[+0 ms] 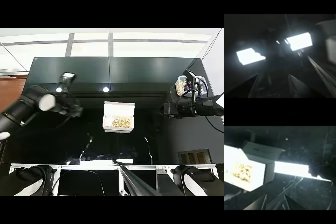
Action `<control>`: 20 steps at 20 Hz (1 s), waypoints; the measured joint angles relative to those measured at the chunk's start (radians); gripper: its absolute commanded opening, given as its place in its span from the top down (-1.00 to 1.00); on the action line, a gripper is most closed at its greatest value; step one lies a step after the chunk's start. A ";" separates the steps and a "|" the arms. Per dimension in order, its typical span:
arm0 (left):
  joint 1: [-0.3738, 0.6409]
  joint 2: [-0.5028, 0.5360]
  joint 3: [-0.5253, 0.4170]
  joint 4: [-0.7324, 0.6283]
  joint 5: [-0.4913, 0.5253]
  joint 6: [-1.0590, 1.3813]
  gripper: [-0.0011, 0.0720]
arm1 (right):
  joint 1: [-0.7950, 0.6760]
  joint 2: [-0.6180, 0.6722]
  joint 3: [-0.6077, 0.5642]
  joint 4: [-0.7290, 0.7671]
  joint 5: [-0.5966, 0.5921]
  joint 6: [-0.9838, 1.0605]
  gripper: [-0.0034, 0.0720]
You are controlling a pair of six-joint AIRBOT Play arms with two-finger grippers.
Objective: Fold the box and place the chain.
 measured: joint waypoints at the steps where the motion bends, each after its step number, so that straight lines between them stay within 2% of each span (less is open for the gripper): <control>1: 0.079 -0.019 -0.024 -0.132 -0.010 0.122 -0.56 | 0.000 0.000 0.000 -0.002 -0.006 0.000 0.20; 2: 0.140 -0.046 -0.039 -0.272 -0.031 0.257 -1.00 | 0.000 0.000 0.000 -0.003 -0.010 0.000 0.20; 5: 0.244 -0.150 -0.066 -0.614 -0.079 0.722 -1.00 | 0.000 0.000 0.000 -0.005 -0.017 0.004 0.20; 8: 0.230 -0.230 -0.076 -0.790 -0.090 1.153 -1.00 | 0.000 0.000 0.000 -0.006 -0.018 0.007 0.20; 11: 0.155 -0.267 -0.080 -0.864 -0.026 1.490 -1.00 | 0.000 0.000 0.000 -0.008 -0.019 0.007 0.20; 14: 0.064 -0.286 -0.081 -0.852 0.076 1.713 -0.99 | 0.000 0.000 0.000 -0.009 -0.020 0.007 0.20; 17: 0.014 -0.311 -0.081 -0.840 0.152 1.814 -0.99 | 0.000 0.000 0.000 -0.010 -0.021 0.007 0.20; 20: -0.007 -0.329 -0.081 -0.887 0.181 1.859 -0.98 | 0.000 0.000 0.000 -0.010 -0.024 0.007 0.20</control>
